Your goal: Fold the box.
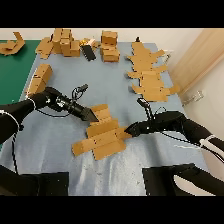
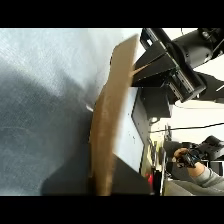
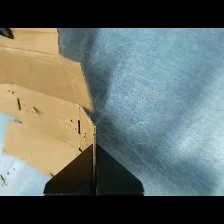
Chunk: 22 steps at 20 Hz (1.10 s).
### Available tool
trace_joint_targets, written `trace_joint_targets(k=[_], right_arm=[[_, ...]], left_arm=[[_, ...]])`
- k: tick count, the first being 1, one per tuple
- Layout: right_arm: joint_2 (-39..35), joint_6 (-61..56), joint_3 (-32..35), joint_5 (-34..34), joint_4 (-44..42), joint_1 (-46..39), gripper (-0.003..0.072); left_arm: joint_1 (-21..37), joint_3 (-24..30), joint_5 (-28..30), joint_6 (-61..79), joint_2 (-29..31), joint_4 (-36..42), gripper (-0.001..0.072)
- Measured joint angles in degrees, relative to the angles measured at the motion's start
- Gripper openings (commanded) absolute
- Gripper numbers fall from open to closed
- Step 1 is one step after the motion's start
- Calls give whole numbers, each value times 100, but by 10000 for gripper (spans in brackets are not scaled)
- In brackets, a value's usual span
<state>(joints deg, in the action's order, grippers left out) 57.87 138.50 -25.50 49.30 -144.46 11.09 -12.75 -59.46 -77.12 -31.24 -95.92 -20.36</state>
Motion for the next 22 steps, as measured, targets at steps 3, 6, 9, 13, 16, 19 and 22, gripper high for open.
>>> trace_joint_targets(k=[3,6,9,13,16,19,22], right_arm=[[-2,0,0,-39,2,0,4],[0,-2,0,-81,-2,2,280],[-2,-199,-26,-232,98,-57,317],[-2,-1086,-529,-529,601,-566,317],[-4,-1589,-1119,-396,826,-1008,182],[-4,-1871,-1473,42,813,-1172,5],[-4,-1980,-1604,391,741,-1095,5]], left_arm=[[0,0,11,35,0,-42,14],[-2,-2,35,111,0,-63,14],[-72,-127,107,243,7,-55,12],[-538,-398,339,643,284,-240,12],[-973,-376,691,1038,634,-531,12],[-1281,-201,1231,1582,881,-684,12],[-1403,-59,1486,2002,973,-750,12]])
